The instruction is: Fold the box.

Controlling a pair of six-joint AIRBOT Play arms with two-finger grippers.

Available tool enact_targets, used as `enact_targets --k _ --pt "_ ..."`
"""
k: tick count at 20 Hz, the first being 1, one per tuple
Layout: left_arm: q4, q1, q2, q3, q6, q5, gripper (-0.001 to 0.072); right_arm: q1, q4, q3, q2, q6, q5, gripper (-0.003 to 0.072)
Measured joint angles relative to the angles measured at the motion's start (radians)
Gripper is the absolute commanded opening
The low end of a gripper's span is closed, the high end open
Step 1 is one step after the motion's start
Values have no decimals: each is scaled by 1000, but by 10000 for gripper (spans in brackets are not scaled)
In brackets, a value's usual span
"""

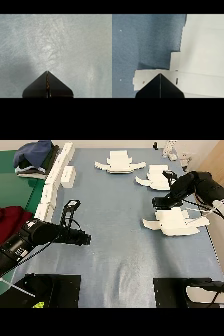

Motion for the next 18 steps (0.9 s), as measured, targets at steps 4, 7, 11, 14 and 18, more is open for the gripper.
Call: enact_targets --k 4,7,11,14,18 --pt "0 0 0 0 0 0 13 0 0 0 0 0 0 3" --pt "0 0 0 0 0 0 13 0 0 0 0 0 0 3" --pt "0 0 0 0 0 0 13 0 0 0 0 0 0 3" --pt "0 0 0 0 0 0 13 0 0 0 0 0 0 3" --pt "0 0 0 0 0 0 13 0 8 0 0 0 12 3"
